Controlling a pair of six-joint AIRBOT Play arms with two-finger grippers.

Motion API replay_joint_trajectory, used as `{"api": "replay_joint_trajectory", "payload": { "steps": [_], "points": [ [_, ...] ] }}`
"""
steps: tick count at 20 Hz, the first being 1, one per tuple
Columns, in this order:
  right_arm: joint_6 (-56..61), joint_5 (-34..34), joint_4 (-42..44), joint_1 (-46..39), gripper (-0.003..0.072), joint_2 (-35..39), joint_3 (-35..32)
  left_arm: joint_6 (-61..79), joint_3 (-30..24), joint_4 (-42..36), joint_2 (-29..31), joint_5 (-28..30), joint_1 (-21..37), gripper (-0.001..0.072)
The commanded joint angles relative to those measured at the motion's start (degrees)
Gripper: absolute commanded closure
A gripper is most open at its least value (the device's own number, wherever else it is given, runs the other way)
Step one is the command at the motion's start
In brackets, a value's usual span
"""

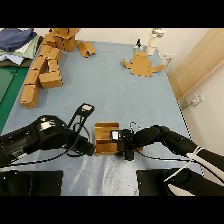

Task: Fold the box.

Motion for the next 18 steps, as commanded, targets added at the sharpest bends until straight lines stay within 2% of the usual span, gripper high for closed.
{"api": "replay_joint_trajectory", "payload": {
  "steps": [1,3,5,6,7,8,11,12,13,15,18],
  "points": [
    [0.0,0.0,0.0,0.0,0.0130,0.0,0.0,34.0,-11.1,-17.5,6.1,11.4,8.3,0.0697],
    [0.0,0.0,0.0,0.0,0.0130,0.0,0.0,55.3,-14.6,-26.8,5.2,11.4,14.0,0.0696],
    [0.0,0.0,0.0,0.0,0.0130,0.0,0.0,72.1,-15.6,-31.6,2.9,12.7,16.0,0.0695],
    [0.0,0.0,0.0,0.0,0.0130,0.0,0.0,76.8,-15.6,-32.4,1.3,14.8,16.0,0.0638],
    [0.0,0.0,0.0,0.0,0.0130,0.0,0.0,80.2,-15.6,-33.6,-0.1,16.5,16.0,0.0362],
    [0.0,0.0,0.0,0.0,0.0130,0.0,0.0,83.1,-15.6,-34.5,-1.5,18.2,16.0,0.0183],
    [0.0,0.0,0.0,0.0,0.0130,0.0,0.0,90.1,-15.8,-34.5,-5.6,22.9,16.0,0.0172],
    [0.0,0.0,0.0,0.0,0.0130,0.0,0.0,94.5,-16.6,-34.6,-6.3,25.7,16.0,0.0132],
    [0.0,0.0,0.0,0.0,0.0130,0.0,0.0,98.4,-17.5,-34.8,-6.6,28.4,16.0,0.0016],
    [0.0,0.0,0.0,0.0,0.0130,0.0,0.0,102.0,-18.9,-35.9,-6.7,30.7,16.0,0.0016],
    [0.0,0.0,0.0,0.0,0.0130,0.0,0.0,104.1,-19.6,-40.8,-6.7,30.7,16.0,0.0016]
  ]
}}
